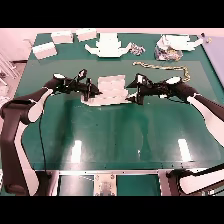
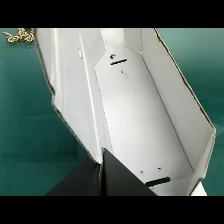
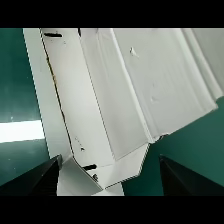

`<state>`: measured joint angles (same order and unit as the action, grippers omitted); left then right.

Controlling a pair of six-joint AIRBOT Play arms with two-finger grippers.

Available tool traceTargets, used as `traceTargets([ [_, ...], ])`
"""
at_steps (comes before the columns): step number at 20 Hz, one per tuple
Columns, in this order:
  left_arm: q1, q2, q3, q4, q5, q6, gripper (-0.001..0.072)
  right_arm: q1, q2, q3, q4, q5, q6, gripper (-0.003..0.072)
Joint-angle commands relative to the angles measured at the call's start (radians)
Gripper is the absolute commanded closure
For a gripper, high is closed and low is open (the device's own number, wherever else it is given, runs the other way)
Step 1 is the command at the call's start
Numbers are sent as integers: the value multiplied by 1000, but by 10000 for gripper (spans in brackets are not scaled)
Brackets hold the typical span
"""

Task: Fold the box and place the chain.

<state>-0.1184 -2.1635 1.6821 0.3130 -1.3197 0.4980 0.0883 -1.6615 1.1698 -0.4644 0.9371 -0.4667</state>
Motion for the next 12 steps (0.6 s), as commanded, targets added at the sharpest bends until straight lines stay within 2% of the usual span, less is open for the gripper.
traceTargets([
  [1,0,-1,0,2,0,0,687,-22,-36,43,4,65,-5,-25],
  [12,0,-1,0,2,0,0,687,-13,-183,161,9,202,21,-24],
])
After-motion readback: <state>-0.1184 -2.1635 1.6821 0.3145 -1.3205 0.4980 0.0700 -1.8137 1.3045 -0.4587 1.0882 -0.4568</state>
